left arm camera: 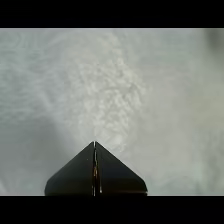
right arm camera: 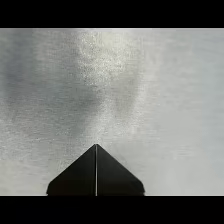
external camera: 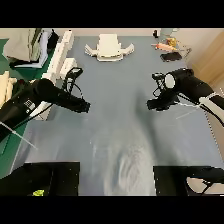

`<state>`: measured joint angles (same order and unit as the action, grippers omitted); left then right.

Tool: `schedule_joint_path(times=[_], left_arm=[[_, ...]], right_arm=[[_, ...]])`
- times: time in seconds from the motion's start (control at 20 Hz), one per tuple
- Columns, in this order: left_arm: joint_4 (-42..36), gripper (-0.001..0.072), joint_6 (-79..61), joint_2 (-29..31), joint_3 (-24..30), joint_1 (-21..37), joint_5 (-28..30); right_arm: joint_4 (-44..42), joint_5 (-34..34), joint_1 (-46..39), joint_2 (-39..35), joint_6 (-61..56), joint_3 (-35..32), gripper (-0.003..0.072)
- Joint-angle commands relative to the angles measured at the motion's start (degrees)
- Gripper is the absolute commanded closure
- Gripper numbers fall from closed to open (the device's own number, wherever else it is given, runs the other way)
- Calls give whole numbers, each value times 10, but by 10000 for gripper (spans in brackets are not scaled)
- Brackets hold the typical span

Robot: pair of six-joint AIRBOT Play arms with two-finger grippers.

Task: Fold the box.

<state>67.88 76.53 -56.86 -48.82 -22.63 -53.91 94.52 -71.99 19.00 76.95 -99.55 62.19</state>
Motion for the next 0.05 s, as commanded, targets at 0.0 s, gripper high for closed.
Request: schedule_joint_path(times=[0.0], left_arm=[[-6,694,2,8,13,-9,-5]], right_arm=[[0,0,0,0,0,0,680]])
